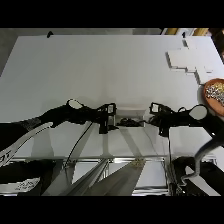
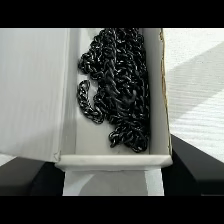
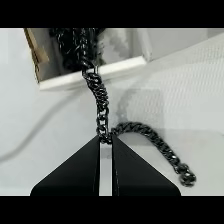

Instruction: Fold the box and place the chain.

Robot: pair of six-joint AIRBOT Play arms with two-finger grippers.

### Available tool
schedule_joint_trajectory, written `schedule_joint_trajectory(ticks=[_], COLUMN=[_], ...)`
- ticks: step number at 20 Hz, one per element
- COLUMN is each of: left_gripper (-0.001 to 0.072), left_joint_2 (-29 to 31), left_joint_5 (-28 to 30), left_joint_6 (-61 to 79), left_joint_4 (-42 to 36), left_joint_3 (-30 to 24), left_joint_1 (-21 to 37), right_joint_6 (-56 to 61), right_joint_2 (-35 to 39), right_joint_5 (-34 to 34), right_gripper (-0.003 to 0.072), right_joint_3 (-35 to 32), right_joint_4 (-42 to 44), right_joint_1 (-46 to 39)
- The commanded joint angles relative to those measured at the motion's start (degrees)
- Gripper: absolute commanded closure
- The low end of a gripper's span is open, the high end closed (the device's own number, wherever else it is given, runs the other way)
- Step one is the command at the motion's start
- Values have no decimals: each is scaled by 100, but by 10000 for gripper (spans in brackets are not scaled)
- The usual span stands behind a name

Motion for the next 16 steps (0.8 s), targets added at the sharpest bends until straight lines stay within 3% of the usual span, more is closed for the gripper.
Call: schedule_joint_trajectory(ticks=[1,3,10,13,16], left_gripper=[600,600,600,600,600], left_joint_2=[2,0,2,2,2], left_joint_5=[2,2,2,2,2], left_joint_6=[0,0,0,0,0], left_joint_4=[2,2,2,2,2], left_joint_3=[4,4,4,4,4], left_joint_1=[4,2,2,2,2], right_joint_6=[804,1322,1386,1078,1043], right_joint_2=[675,745,739,730,726], right_joint_5=[31,44,356,249,-404], right_gripper=[666,666,666,665,665], right_joint_3=[4,4,4,4,4], right_joint_4=[1161,2146,4061,4365,4277], right_joint_1=[4,4,74,527,1088])
